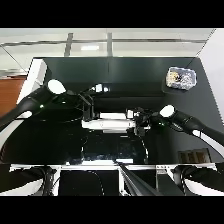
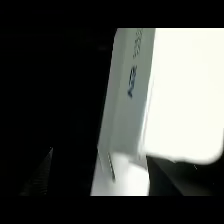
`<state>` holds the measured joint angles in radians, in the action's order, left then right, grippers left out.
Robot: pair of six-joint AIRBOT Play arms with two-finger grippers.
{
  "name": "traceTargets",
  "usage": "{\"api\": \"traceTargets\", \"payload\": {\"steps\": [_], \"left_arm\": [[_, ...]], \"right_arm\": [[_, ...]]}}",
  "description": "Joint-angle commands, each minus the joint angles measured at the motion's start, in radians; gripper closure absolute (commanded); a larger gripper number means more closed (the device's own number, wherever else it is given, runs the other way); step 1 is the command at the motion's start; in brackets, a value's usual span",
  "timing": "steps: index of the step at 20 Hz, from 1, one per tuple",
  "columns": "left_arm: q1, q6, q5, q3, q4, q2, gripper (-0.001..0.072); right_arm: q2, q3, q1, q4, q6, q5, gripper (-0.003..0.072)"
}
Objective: Fold the box and place the chain.
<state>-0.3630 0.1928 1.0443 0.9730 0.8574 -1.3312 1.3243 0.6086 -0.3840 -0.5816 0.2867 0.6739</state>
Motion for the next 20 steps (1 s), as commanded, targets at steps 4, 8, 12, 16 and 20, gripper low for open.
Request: {"api": "traceTargets", "payload": {"steps": [4,8,12,16,20], "left_arm": [[0.043,0.474,0.377,-0.017,0.115,0.082,0.0525],[0.038,0.38,0.369,-0.124,-0.205,0.072,0.0684],[0.008,0.296,0.03,-0.192,-0.352,0.072,0.0684],[-0.03,0.224,-0.289,-0.19,-0.414,0.07,0.0684],[-0.048,0.219,-0.398,-0.148,-0.342,0.012,0.0684]], "right_arm": [[0.0,0.0,-0.001,-0.014,0.01,0.023,0.0204],[0.0,0.0,-0.001,-0.014,0.01,0.022,0.0205],[0.0,0.0,-0.001,-0.015,0.01,0.029,0.0541],[0.0,0.0,-0.001,-0.014,0.009,0.029,0.054],[0.0,0.0,-0.001,-0.014,0.009,0.025,0.0541]]}}
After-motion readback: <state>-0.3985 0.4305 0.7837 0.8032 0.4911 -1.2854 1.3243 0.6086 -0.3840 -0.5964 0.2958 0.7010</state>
